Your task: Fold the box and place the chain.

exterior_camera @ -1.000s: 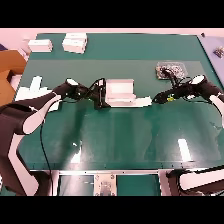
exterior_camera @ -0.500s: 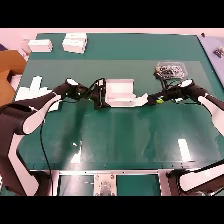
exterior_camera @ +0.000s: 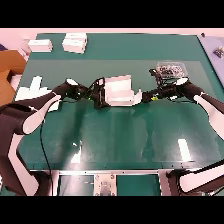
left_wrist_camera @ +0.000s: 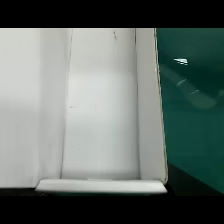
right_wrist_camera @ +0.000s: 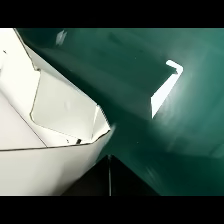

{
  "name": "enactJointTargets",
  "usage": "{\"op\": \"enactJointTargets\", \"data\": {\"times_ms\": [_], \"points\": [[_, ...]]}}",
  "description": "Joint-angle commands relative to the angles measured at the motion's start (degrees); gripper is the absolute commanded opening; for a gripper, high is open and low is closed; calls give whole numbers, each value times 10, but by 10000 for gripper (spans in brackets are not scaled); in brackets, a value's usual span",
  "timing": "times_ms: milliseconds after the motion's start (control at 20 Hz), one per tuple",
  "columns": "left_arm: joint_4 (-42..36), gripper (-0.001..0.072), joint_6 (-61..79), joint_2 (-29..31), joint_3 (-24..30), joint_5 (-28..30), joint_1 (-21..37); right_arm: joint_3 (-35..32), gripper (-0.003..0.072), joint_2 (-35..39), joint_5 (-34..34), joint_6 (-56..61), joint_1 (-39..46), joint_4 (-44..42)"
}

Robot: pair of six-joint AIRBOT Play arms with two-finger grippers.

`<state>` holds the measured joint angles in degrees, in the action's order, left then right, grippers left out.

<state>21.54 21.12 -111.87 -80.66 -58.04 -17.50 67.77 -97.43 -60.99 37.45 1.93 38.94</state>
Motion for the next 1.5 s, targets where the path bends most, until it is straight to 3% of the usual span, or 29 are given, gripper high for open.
{"op": "enactJointTargets", "data": {"times_ms": [0,750,800,850,900,1450], "points": [[1,525,-1,0,0,-1,0,7,10,9,1,1,-2,7],[0,525,-1,0,0,-1,0,46,14,15,-43,38,-33,5],[0,525,-1,0,0,-1,0,51,68,15,-44,42,-33,5],[0,525,-1,0,0,-1,0,54,187,15,-49,42,-33,5],[0,525,-1,0,0,-1,0,57,224,15,-56,41,-33,5],[0,525,-1,0,0,-1,0,57,183,15,-92,71,-10,68]]}}
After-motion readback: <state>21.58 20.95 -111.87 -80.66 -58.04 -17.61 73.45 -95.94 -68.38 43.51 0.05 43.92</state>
